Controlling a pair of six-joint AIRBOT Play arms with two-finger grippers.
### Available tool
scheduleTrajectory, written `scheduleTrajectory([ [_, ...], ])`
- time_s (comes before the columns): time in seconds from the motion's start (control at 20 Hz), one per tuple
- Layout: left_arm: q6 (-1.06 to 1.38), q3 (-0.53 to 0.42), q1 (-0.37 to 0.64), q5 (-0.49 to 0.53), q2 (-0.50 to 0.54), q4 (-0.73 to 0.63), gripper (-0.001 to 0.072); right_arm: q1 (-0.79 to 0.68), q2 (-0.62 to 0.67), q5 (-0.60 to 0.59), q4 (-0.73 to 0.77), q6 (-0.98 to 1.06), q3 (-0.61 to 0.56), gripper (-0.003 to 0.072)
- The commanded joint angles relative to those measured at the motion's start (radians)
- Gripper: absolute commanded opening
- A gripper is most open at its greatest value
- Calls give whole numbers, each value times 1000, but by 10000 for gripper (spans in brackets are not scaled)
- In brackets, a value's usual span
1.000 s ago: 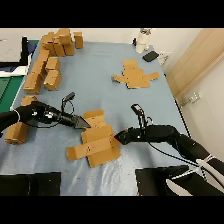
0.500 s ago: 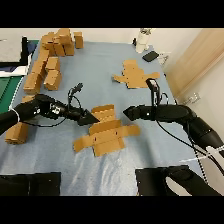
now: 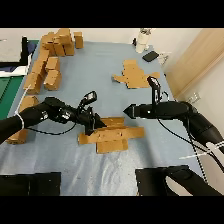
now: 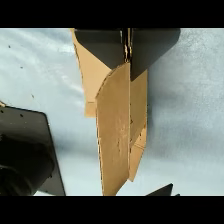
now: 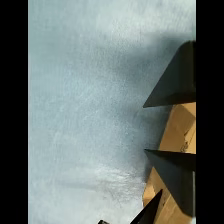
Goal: Fold the box.
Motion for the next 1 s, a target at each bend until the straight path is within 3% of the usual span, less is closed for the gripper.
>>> scheduleTrajectory([
  [0.0, 73, -21, -14, 35, -8, 7, 11, 1, -17, -8, 13, 13, 2, 403],
  [0.1, 74, -25, -14, 34, -27, 7, 11, 1, -18, -8, 13, 13, 2, 403],
  [0.25, 74, -24, -14, 34, -40, 6, 11, 1, -18, -22, 13, 13, 2, 301],
  [0.4, 68, -24, 3, 24, -37, 6, 11, 1, -18, -27, 13, 13, 2, 301],
  [0.65, 40, -21, 110, -102, -34, -32, 12, 1, -28, -32, 13, 13, 2, 301],
  [0.95, 34, -16, 98, -106, -38, -7, 12, 2, -59, -32, 21, 12, 2, 301],
])
